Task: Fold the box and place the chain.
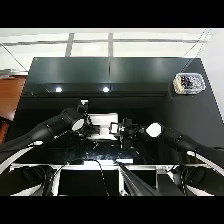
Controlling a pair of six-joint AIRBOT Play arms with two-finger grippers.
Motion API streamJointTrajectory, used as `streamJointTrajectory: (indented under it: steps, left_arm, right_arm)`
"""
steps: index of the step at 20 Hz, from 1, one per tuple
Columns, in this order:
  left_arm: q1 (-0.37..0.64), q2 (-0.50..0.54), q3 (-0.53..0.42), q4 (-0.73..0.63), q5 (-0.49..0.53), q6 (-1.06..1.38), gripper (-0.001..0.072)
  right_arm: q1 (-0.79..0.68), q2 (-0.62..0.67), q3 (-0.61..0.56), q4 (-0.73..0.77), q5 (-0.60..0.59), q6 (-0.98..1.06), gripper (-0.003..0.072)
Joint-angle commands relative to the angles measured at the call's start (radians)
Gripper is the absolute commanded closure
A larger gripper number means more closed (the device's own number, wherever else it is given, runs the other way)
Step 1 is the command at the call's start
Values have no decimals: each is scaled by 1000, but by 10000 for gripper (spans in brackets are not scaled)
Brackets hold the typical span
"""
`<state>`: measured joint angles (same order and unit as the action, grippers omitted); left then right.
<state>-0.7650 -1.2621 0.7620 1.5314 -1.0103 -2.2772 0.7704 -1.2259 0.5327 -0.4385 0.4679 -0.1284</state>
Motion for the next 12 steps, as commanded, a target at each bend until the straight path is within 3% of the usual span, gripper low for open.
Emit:
streamJointTrajectory:
  steps: [1,3,4,8,12]
  left_arm:
    - [1,0,0,0,1,0,677]
    - [1,0,0,-3,0,0,677]
    - [1,0,0,-4,0,0,677]
    - [1,0,0,-6,0,0,677]
    - [1,0,0,-8,-5,0,677]
  right_arm:
    - [0,-1,1,1,-1,1,493]
    - [0,-1,1,0,-1,1,534]
    - [0,-1,1,0,0,1,660]
    - [-12,14,1,-6,2,38,669]
    - [-88,140,1,-10,45,126,670]
